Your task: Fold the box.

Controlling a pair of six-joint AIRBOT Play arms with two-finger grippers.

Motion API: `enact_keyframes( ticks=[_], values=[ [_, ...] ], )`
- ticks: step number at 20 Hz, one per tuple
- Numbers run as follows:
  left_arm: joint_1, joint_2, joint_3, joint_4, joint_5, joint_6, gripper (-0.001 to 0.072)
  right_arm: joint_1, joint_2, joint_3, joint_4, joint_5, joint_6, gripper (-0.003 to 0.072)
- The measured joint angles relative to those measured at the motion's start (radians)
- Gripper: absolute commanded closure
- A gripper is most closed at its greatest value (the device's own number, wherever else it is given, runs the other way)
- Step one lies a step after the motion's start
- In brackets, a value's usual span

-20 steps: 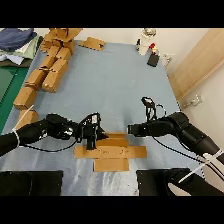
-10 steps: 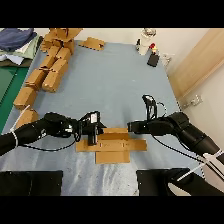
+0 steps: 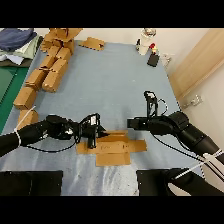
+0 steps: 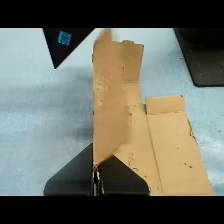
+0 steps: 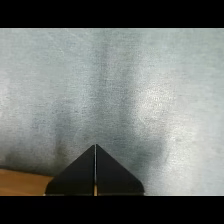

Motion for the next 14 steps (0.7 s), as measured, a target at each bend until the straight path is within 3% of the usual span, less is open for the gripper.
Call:
enact_keyframes(
  ticks=[14],
  values=[
    [0.000,-0.010,-0.013,0.020,-0.014,-0.016,0.0697,0.000,0.000,0.000,-0.010,0.011,0.002,0.0680]
  ],
)
